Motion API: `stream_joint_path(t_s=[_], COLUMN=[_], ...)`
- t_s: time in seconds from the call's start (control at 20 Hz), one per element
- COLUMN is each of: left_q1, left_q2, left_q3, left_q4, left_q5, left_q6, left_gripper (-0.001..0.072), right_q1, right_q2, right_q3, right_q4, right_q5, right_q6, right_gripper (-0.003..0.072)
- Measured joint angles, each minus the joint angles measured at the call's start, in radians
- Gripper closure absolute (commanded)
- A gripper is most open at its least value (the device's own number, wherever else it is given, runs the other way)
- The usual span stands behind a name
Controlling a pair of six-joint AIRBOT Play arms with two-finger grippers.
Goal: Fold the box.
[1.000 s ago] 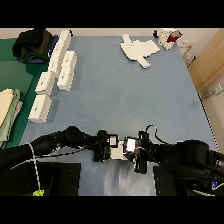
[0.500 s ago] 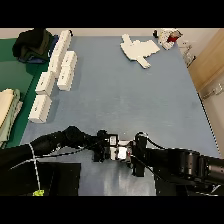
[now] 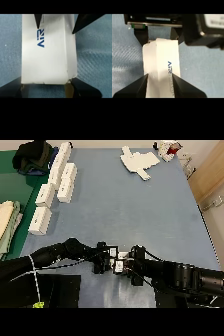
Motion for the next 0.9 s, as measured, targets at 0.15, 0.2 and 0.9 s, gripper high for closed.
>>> stream_joint_path(t_s=[0.15, 0.2, 0.9], left_q1=[0.000, 0.000, 0.000], left_q2=[0.000, 0.000, 0.000], left_q3=[0.000, 0.000, 0.000], left_q4=[0.000, 0.000, 0.000], left_q5=[0.000, -0.001, -0.003], left_q6=[0.000, 0.001, 0.002], left_gripper=[0.0301, 0.0301, 0.0301], right_q1=[0.000, 0.000, 0.000], right_q2=[0.000, 0.000, 0.020], right_q3=[0.008, 0.011, 0.037], right_q4=[-0.010, -0.012, -0.090], right_q5=[0.001, 0.001, -0.039], right_q6=[-0.001, -0.001, -0.010], right_gripper=[0.0239, 0.0239, 0.0279])
